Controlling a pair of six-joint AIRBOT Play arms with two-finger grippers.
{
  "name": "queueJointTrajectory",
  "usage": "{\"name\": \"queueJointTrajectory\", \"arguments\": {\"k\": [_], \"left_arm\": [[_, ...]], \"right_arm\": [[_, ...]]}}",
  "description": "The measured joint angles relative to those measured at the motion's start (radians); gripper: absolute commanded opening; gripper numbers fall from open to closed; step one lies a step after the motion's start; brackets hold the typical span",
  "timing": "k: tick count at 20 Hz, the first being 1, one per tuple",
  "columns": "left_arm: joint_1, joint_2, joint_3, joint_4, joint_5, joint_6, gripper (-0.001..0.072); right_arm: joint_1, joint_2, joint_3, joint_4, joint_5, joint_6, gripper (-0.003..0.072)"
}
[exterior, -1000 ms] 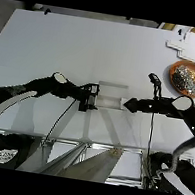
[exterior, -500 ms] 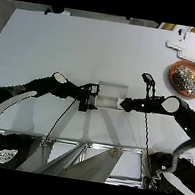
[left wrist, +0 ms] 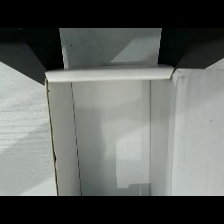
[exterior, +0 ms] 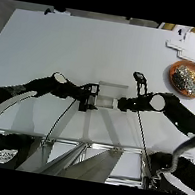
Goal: Fold the box and place the chain.
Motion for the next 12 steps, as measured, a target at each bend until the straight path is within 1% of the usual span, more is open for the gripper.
{"name": "queueJointTrajectory", "arguments": {"k": [4, 9, 12], "left_arm": [[0.0, 0.0, 0.0, 0.0, 0.0, 0.0, 0.0009], [0.0, 0.0, 0.0, 0.0, 0.0, 0.0, 0.0009], [0.0, 0.0, 0.0, 0.0, 0.0, 0.0, 0.0009]], "right_arm": [[0.031, -0.025, 0.042, -0.095, 0.027, 0.109, 0.0333], [0.066, -0.111, 0.143, -0.176, 0.1, 0.206, 0.0333], [0.092, -0.161, 0.183, -0.219, 0.136, 0.267, 0.0331]]}}
